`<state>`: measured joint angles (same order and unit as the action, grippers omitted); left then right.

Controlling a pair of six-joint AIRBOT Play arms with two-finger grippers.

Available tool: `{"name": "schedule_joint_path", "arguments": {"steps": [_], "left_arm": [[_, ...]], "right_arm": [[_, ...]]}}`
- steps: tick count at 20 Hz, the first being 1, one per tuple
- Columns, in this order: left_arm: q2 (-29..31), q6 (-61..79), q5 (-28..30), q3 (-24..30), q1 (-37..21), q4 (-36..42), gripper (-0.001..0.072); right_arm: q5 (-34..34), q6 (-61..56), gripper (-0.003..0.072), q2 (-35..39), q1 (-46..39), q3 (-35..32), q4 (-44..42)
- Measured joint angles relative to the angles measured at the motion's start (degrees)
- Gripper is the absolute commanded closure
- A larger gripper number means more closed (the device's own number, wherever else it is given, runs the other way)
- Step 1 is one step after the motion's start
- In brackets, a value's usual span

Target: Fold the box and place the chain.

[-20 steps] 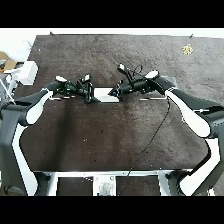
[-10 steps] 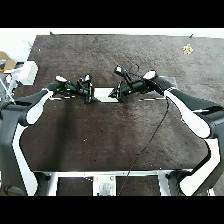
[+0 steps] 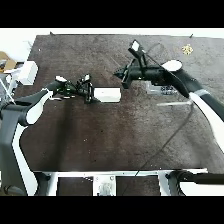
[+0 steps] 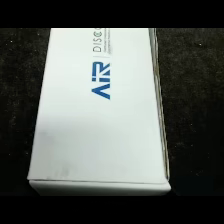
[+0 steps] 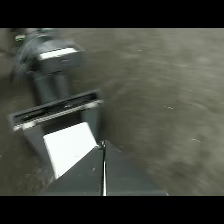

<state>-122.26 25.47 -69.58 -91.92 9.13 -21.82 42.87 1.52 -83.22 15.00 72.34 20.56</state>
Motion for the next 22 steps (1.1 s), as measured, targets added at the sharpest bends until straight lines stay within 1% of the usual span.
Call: {"name": "schedule_joint_path", "arguments": {"steps": [4,5,8,11,13,15,16,19,22], "left_arm": [[0.00,0.00,0.00,0.00,0.00,0.00,0.0546],[0.00,0.00,0.00,0.00,0.00,0.00,0.0546],[0.00,0.00,0.00,0.00,0.00,0.00,0.0546],[0.00,0.02,0.00,0.00,0.00,-0.02,0.0546],[0.00,0.02,0.00,0.00,0.00,0.00,0.0547],[0.00,0.02,-0.02,0.00,0.00,0.00,0.0550],[0.00,0.02,-0.02,0.00,0.00,-0.02,0.0695],[0.22,-0.57,-0.15,-0.13,0.00,-0.11,0.0700],[2.19,-2.16,-0.59,-0.28,-0.17,0.39,0.0702]], "right_arm": [[-21.40,-3.56,0.0690,18.18,-0.02,-17.79,-1.55],[-25.83,-4.17,0.0690,22.58,-0.02,-22.40,-1.79],[-36.74,-6.38,0.0690,35.01,0.00,-35.91,-2.10],[-45.05,-9.49,0.0690,44.33,0.00,-47.01,-2.12],[-49.46,-11.76,0.0690,48.68,0.00,-53.16,-2.32],[-52.22,-13.29,0.0690,51.12,0.00,-58.03,-2.29],[-53.27,-13.77,0.0690,51.98,0.00,-59.82,-2.23],[-55.08,-14.64,0.0689,53.22,0.00,-62.93,-2.08],[-56.50,-15.02,0.0689,53.64,0.00,-64.11,-1.95]]}}
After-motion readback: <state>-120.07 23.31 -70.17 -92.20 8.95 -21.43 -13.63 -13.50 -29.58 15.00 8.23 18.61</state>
